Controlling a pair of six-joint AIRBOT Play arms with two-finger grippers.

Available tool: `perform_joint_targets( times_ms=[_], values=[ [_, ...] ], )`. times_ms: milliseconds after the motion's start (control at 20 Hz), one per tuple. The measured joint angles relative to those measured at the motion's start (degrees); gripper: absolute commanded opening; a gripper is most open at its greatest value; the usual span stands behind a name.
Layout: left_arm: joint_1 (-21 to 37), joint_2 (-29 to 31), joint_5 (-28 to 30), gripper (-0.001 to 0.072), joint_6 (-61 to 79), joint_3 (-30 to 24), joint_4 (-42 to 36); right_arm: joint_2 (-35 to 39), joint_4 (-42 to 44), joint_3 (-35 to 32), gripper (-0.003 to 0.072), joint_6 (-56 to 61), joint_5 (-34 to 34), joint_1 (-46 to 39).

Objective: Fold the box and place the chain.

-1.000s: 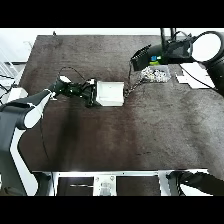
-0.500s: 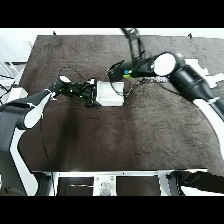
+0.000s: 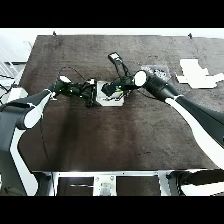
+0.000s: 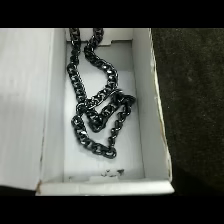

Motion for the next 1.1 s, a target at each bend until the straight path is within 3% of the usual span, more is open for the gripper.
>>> perform_joint_targets(
  times_ms=[250, 500, 750, 1100],
  values=[
    [0.0, 0.0, 0.0, 0.0362, 0.0, 0.0, 0.0, 3.4, -0.8, -0.6, 0.0576, -13.1, 6.4, -9.3],
    [0.0, 0.0, 0.0, 0.0362, 0.0, 0.0, 0.0, -0.2, 4.3, -1.7, 0.0575, -36.0, 10.0, -18.8],
    [0.0, 0.0, 0.0, 0.0362, 0.0, 0.0, 0.0, -6.7, 11.3, -1.6, 0.0576, -57.3, 11.7, -20.5],
    [0.0, 0.0, 0.0, 0.0362, 0.0, 0.0, 0.0, -11.9, 14.0, -0.5, 0.0576, -69.4, 14.5, -19.4]
  ],
)
